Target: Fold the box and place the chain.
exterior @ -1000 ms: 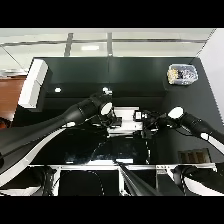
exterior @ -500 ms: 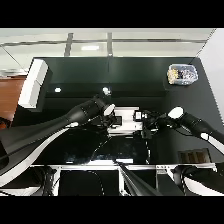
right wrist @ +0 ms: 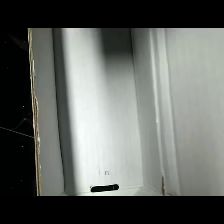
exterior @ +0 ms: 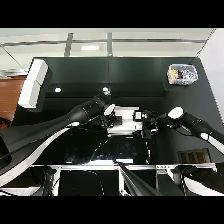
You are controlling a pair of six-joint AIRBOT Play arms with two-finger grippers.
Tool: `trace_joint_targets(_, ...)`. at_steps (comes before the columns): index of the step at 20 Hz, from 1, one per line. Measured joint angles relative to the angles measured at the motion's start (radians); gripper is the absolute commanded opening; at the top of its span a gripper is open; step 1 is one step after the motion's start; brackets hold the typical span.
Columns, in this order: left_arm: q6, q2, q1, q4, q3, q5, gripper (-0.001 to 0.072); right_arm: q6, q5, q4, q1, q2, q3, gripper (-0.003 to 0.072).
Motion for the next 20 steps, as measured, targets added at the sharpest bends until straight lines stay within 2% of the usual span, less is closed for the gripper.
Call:
trace_joint_targets(2, 0.008, -0.001, 0.000, 0.003, 0.000, 0.000, 0.0339, -0.001, 0.000, 0.000, 0.000, 0.000, 0.000, 0.0136)
trace_joint_targets(3, 0.007, -0.002, 0.000, 0.002, 0.000, -0.002, 0.0375, -0.001, 0.000, 0.000, 0.000, 0.000, 0.000, 0.0136)
trace_joint_targets(4, 0.006, -0.002, 0.000, 0.002, 0.000, 0.002, 0.0375, -0.001, 0.000, 0.000, 0.000, 0.000, 0.000, 0.0136)
trace_joint_targets(6, 0.004, -0.002, 0.001, 0.002, 0.000, 0.004, 0.0343, -0.001, 0.000, 0.000, 0.000, 0.000, 0.000, 0.0136)
trace_joint_targets(8, 0.003, -0.002, 0.001, 0.002, 0.000, 0.004, 0.0025, -0.001, 0.000, 0.000, 0.000, 0.000, 0.000, 0.0136)
trace_joint_targets(12, 0.000, -0.003, 0.001, -0.002, 0.000, 0.006, 0.0025, -0.001, 0.001, 0.000, 0.000, 0.000, 0.000, 0.0138)
trace_joint_targets(13, 0.000, -0.003, 0.001, -0.003, 0.000, 0.006, 0.0025, -0.001, 0.001, 0.000, 0.000, 0.000, 0.000, 0.0271)
trace_joint_targets(14, 0.000, -0.003, 0.001, -0.003, 0.000, 0.006, 0.0025, 0.001, 0.001, -0.001, 0.000, 0.000, 0.000, 0.0589)
trace_joint_targets(15, 0.002, -0.003, 0.001, -0.003, 0.000, 0.006, 0.0025, 0.006, 0.000, -0.003, 0.000, 0.000, 0.000, 0.0639)
trace_joint_targets(20, 0.006, -0.003, 0.001, -0.002, 0.000, 0.005, 0.0025, 0.081, 0.011, -0.045, 0.000, 0.033, -0.001, 0.0636)
